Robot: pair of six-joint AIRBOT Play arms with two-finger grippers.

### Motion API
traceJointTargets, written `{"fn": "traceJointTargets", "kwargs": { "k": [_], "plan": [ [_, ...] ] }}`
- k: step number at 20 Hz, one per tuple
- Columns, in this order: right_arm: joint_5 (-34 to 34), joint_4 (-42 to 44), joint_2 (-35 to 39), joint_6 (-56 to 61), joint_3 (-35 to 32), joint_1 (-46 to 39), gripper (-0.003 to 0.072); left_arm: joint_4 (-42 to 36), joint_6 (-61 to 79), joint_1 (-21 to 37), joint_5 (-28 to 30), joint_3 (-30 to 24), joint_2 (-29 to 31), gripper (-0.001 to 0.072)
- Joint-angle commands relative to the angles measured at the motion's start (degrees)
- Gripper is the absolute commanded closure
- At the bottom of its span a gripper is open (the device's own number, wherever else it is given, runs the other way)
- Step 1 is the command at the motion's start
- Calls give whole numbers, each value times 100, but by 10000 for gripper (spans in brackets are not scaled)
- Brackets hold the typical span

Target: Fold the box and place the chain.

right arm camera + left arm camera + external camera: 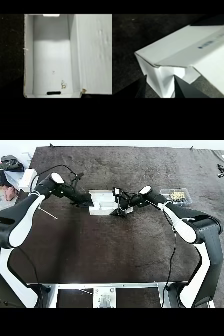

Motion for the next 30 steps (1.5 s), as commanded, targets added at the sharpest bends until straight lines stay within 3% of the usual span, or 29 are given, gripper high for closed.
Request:
{"fn": "traceJointTargets", "kwargs": {
  "k": [1,7,14,20,25,30],
  "plan": [
    [4,-11,0,2,4,2,303,758,-844,-238,101,138,-2,345],
    [4,-11,0,2,4,2,303,2039,-2120,-660,109,553,-4,346],
    [4,-11,0,2,4,2,303,2962,-3300,-1036,-20,638,-87,347],
    [4,-11,0,2,4,2,303,3226,-3593,-1161,-13,697,-133,356],
    [4,-11,0,2,4,2,303,3469,-3589,-1161,-1010,1676,-758,356],
    [4,-11,0,2,4,2,303,3722,-3591,-1298,-1021,1696,-822,357]
  ]
}}
